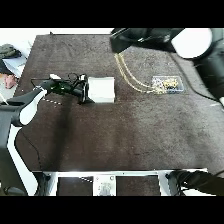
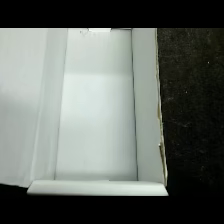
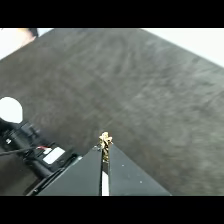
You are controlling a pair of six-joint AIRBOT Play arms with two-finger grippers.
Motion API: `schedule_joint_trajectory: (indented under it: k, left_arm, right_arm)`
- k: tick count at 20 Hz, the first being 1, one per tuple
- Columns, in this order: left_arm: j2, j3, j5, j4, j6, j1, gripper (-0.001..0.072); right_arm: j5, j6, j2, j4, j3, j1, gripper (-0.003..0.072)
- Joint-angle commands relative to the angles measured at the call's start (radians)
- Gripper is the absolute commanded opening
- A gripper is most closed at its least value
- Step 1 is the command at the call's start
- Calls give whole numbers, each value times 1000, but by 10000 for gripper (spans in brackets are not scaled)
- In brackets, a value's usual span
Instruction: Fold the box and place the chain.
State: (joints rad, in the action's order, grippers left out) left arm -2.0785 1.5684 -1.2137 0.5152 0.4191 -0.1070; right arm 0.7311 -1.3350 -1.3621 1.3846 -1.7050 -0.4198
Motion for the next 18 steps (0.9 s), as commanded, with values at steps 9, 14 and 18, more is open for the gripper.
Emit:
schedule_joint_trajectory:
  k: [9,14,18]
  left_arm:
    - [0,0,1,0,0,1,467]
    - [0,0,1,0,0,1,467]
    - [0,0,0,0,0,1,467]
  right_arm:
    - [96,-53,-344,39,6,-92,-11]
    - [108,-168,-383,182,22,-61,270]
    - [153,-242,-314,183,55,35,296]
